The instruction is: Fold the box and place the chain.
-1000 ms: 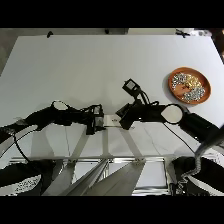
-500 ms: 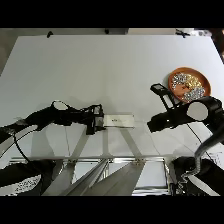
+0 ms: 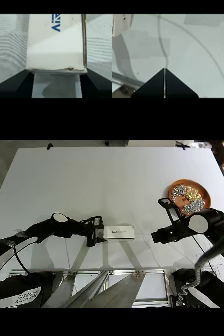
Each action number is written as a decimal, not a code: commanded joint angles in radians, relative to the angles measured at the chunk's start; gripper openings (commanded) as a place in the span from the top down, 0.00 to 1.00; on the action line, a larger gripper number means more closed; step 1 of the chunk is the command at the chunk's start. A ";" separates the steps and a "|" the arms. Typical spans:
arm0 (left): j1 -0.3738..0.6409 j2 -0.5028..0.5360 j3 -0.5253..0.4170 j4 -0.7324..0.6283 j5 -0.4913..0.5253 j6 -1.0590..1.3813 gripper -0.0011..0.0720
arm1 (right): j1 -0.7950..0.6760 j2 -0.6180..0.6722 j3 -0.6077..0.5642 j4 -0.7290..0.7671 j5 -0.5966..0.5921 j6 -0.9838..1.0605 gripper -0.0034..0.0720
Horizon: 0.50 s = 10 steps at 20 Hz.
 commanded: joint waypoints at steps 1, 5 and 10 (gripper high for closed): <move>0.002 0.011 0.000 -0.008 -0.003 -0.018 0.88 | -0.001 0.000 -0.012 -0.007 -0.056 0.004 0.94; 0.042 0.130 0.000 -0.002 0.081 -0.056 0.98 | -0.001 0.000 -0.012 -0.007 -0.095 0.003 0.94; 0.212 0.340 0.000 0.142 0.274 -0.346 0.98 | -0.001 0.000 -0.012 -0.024 -0.124 0.000 0.94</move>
